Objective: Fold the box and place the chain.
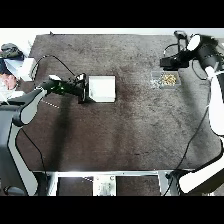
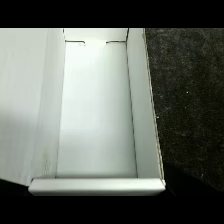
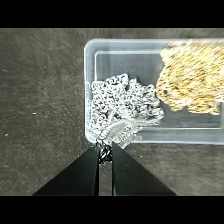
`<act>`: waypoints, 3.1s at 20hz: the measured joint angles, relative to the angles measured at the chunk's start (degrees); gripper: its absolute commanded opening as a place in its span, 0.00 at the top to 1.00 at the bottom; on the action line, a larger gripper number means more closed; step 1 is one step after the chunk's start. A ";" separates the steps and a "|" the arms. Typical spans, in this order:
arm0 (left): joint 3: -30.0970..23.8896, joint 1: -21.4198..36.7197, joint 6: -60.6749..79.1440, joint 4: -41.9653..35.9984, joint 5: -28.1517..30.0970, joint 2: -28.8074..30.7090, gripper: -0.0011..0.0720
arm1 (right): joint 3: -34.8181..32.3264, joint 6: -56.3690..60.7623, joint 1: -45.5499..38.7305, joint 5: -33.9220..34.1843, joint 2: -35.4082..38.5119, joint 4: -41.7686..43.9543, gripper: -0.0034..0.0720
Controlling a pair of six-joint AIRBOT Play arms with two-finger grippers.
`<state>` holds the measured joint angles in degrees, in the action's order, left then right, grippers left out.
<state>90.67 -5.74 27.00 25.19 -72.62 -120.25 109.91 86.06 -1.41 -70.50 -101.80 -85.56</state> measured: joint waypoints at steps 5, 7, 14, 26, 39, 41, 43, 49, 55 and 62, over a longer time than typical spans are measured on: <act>0.00 0.00 0.02 0.00 0.00 0.00 0.35 | 0.00 -2.10 0.26 1.49 8.79 -0.15 0.93; 0.00 0.00 0.02 0.00 0.00 0.00 0.35 | 0.00 -2.99 0.79 2.86 12.48 0.15 0.93; 0.00 0.00 0.02 0.00 0.00 0.00 0.35 | 0.02 -6.91 5.35 14.64 23.93 0.57 0.93; 0.00 0.00 0.02 0.00 -0.02 0.00 0.35 | -0.13 -10.54 10.73 14.69 27.21 2.25 0.93; 0.02 0.00 0.02 0.00 -0.02 0.00 0.35 | -27.69 -21.53 11.17 3.67 27.15 26.27 0.93; 0.02 0.00 0.00 0.00 -0.02 0.00 0.35 | -33.66 -23.17 11.17 6.80 26.80 29.05 0.91; 0.02 0.00 0.00 0.00 -0.02 0.00 0.35 | -37.92 -24.39 11.21 8.55 26.08 31.15 0.64; 0.02 0.00 0.00 -0.02 -0.02 0.00 0.35 | -42.49 -27.23 11.30 11.65 24.48 33.07 0.72; 0.00 0.00 0.02 -0.02 -0.02 0.00 0.35 | -43.15 -29.33 11.45 12.81 19.76 31.89 0.72; 0.00 0.00 0.00 0.00 -0.02 0.00 0.35 | -43.23 -36.48 12.55 15.91 13.66 24.02 0.72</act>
<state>90.67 -5.74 27.00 25.19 -72.64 -120.25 66.67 49.58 11.14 -54.59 -88.14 -61.54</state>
